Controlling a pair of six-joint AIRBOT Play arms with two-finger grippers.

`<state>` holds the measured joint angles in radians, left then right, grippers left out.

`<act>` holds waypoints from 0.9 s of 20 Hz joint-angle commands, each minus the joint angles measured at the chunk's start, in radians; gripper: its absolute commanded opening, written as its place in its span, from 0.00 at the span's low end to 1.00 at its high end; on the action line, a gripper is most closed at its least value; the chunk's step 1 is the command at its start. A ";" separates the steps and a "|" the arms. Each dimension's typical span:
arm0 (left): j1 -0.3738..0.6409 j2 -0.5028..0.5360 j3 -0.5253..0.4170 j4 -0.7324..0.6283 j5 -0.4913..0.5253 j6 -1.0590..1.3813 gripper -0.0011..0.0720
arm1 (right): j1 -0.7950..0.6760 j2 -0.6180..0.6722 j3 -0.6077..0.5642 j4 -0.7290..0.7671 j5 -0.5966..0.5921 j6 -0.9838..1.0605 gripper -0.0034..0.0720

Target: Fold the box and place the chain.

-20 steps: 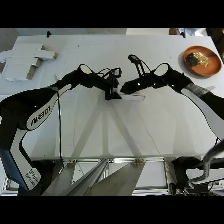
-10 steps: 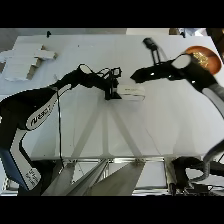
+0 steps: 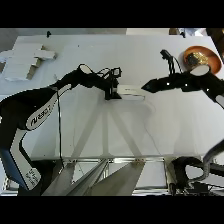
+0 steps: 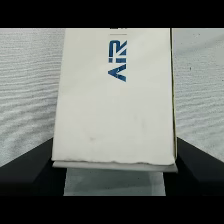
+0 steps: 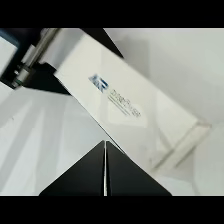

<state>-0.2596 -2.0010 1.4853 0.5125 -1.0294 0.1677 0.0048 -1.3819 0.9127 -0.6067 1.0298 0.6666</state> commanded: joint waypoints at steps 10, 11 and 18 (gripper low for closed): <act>0.000 0.001 0.000 0.000 0.000 0.000 0.49 | -0.012 -0.005 -0.109 0.002 -0.175 -0.035 0.05; 0.000 0.001 0.000 0.000 0.000 0.000 0.49 | -0.012 -0.004 -0.109 0.006 -0.172 -0.035 0.05; 0.000 0.001 0.000 0.000 0.000 0.000 0.49 | -0.012 0.103 -0.108 0.077 -0.160 -0.049 0.06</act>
<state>-0.2592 -2.0010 1.4853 0.5137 -1.0313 0.1688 -0.0078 -1.3319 0.8043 -0.5587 0.8589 0.6220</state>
